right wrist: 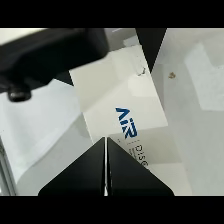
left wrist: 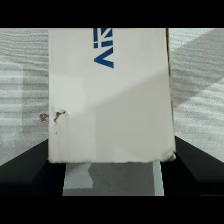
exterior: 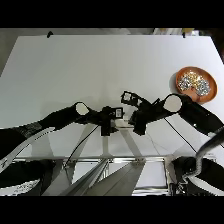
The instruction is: Fold the box and place the chain.
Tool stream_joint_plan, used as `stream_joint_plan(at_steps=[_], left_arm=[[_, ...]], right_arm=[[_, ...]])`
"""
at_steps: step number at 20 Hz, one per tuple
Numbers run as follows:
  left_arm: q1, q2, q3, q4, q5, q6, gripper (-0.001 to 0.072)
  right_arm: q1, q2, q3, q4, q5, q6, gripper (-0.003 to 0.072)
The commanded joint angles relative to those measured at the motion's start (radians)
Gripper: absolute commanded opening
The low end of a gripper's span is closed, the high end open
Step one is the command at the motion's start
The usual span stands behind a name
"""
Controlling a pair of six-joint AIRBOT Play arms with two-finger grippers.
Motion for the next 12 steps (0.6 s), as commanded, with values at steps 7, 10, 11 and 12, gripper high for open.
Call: stream_joint_plan(at_steps=[7, 10, 11, 12], left_arm=[[-0.001, 0.001, 0.000, 0.000, 0.000, 0.000, 0.0208], [-0.001, 0.001, 0.000, 0.000, 0.000, 0.000, 0.0208], [-0.001, 0.001, 0.000, 0.000, 0.000, 0.000, 0.0208], [-0.001, 0.001, 0.000, 0.000, 0.000, 0.000, 0.0208]], right_arm=[[-0.002, -0.006, -0.044, -0.002, -0.023, 0.001, 0.0012], [-0.002, -0.006, -0.071, -0.002, -0.026, 0.000, 0.0012], [-0.002, -0.006, -0.079, -0.002, -0.025, -0.001, 0.0012], [-0.002, -0.006, -0.085, -0.002, -0.029, -0.001, 0.0012]])
